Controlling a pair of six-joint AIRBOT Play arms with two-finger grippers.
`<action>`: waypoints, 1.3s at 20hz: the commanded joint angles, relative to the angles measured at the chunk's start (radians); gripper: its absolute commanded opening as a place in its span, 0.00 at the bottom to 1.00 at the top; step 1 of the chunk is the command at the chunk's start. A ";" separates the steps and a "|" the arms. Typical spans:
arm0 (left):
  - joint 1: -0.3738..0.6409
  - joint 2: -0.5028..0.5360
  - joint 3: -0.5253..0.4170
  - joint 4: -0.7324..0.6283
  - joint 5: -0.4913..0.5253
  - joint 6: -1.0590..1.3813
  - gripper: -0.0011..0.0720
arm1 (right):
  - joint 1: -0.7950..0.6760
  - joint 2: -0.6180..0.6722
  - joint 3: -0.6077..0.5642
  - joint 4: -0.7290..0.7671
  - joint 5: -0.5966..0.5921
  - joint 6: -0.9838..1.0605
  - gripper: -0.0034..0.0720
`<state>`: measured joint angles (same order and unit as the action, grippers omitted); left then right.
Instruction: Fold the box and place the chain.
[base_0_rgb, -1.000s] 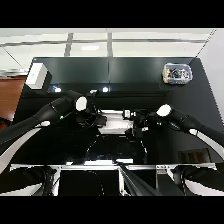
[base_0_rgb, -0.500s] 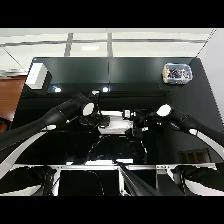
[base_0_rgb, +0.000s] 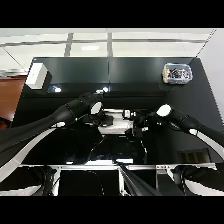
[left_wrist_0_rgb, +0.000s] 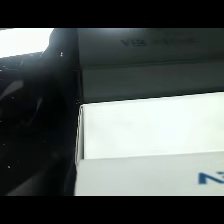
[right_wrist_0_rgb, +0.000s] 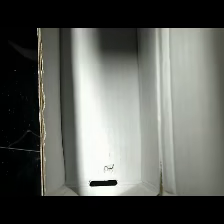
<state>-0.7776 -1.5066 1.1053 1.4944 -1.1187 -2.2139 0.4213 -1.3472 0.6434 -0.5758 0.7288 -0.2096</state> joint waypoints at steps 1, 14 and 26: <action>-0.006 -0.003 0.004 0.034 -0.026 -0.048 0.31 | 0.000 0.000 0.000 0.000 0.000 0.000 0.22; -0.015 -0.004 0.010 0.017 -0.045 -0.065 0.44 | 0.000 0.000 0.000 0.000 0.000 0.000 0.22; -0.015 -0.025 0.024 0.016 -0.026 -0.087 0.20 | 0.000 0.000 0.000 0.000 0.000 0.000 0.22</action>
<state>-0.7925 -1.5303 1.1233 1.5124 -1.1477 -2.2997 0.4213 -1.3472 0.6434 -0.5758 0.7288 -0.2096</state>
